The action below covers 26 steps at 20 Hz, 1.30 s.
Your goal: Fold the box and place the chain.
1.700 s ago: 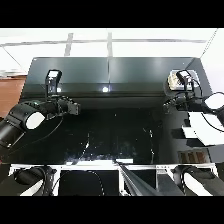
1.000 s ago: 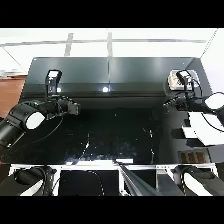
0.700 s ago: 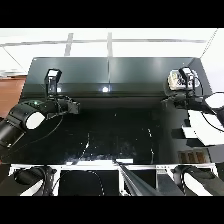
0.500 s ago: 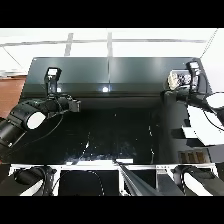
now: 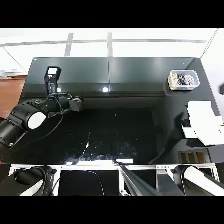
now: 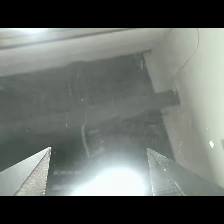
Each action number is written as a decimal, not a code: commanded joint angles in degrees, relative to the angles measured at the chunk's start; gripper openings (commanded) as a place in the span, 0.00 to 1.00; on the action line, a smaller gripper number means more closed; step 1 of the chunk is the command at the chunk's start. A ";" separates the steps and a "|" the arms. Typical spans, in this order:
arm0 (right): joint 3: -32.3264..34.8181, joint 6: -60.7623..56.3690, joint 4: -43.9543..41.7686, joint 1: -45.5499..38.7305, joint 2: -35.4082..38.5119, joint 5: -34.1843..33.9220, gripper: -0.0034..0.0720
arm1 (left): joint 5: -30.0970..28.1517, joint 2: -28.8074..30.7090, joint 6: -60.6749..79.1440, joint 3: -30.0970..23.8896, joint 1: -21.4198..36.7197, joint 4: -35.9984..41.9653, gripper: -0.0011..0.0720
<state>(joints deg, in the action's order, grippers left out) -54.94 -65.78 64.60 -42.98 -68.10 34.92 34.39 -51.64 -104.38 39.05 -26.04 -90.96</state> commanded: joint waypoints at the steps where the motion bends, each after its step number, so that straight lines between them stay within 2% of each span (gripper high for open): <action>1: -7.08 -4.63 0.11 -14.95 -7.78 10.95 0.98 | 4.79 -0.02 0.00 -0.02 0.02 -0.07 0.98; 4: -16.65 3.61 2.93 -18.21 -17.77 26.32 0.98 | 5.42 -0.02 -0.02 -0.02 0.02 -0.07 0.98; 6: -21.70 6.25 8.33 -17.81 -23.21 33.62 0.98 | 5.44 -0.02 -0.02 -0.02 0.02 -0.04 0.98; 9: -24.81 9.14 14.12 -17.66 -26.95 36.41 0.98 | 5.44 -0.02 -0.02 -0.02 0.02 0.13 0.98; 13: -24.81 14.97 13.99 -18.45 -28.13 39.85 0.98 | 5.33 -0.02 -0.04 -0.02 0.02 0.17 0.98; 14: -24.81 15.96 13.77 -18.71 -28.11 40.63 0.94 | 5.25 -0.02 -0.04 -0.02 0.02 0.44 0.98; 16: -24.81 17.55 12.28 -18.67 -28.11 42.58 0.48 | 5.22 -0.02 -0.02 -0.02 0.02 1.09 0.98; 18: -24.81 18.60 9.68 -18.67 -27.74 45.22 0.07 | 5.22 -0.02 -0.02 -0.02 0.02 1.46 0.98; 22: -23.17 19.19 1.55 -16.87 -22.73 44.89 0.06 | 5.11 -0.02 -0.02 -0.02 0.02 1.46 0.98; 26: -14.21 19.78 -5.53 -11.67 -14.47 43.47 0.06 | 5.05 -0.02 -0.02 -0.02 0.02 1.46 0.98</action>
<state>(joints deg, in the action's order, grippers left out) -74.28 -46.72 64.77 -57.76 -87.61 79.00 39.57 -51.64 -104.42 39.05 -26.04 -89.60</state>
